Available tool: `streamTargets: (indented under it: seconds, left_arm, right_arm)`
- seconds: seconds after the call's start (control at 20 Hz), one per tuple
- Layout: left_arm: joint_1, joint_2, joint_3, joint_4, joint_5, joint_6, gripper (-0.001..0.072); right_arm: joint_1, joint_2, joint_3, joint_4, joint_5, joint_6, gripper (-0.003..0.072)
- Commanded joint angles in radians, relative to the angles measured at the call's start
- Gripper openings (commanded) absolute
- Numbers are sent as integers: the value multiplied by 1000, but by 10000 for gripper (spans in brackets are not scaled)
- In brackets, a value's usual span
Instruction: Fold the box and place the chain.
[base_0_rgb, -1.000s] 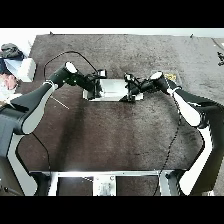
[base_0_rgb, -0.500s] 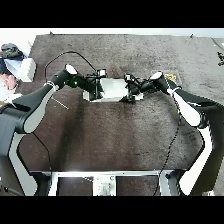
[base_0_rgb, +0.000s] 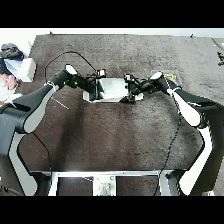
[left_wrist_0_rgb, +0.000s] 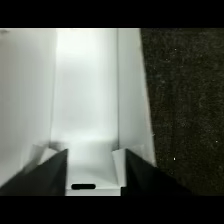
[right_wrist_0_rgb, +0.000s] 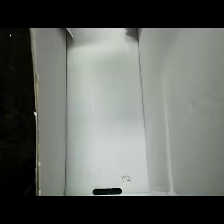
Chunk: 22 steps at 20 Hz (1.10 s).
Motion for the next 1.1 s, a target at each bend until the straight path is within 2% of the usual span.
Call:
streamTargets:
  seconds: [0.0, 0.1, 0.2, 0.35, 0.6, 0.7, 0.9, 1.05]
  left_arm:
    - [34, 1, 0, 3, -25, -3, 251]
    - [68, 1, 2, -12, -79, -2, 104]
    - [92, 6, 7, -29, -138, 1, 12]
    - [97, 7, 42, -28, -211, -33, 9]
    - [98, 17, 96, 26, -263, -251, 4]
    - [100, 54, 95, 75, -244, -335, 4]
    - [154, 150, 90, 68, -177, -515, 4]
    - [209, 208, 36, 62, -91, -691, 4]
  right_arm:
    - [1, 0, 1, -4, 1, 0, 525]
    - [1, 0, 1, -4, 1, 0, 525]
    - [1, 0, 1, -4, 1, 0, 525]
    - [1, 0, 1, -4, 1, 0, 525]
    - [1, 0, 1, -4, 1, 0, 525]
    - [1, 0, 1, -4, 1, 0, 525]
    - [1, 0, 1, -4, 1, 0, 525]
    - [1, 0, 1, -4, 1, 0, 525]
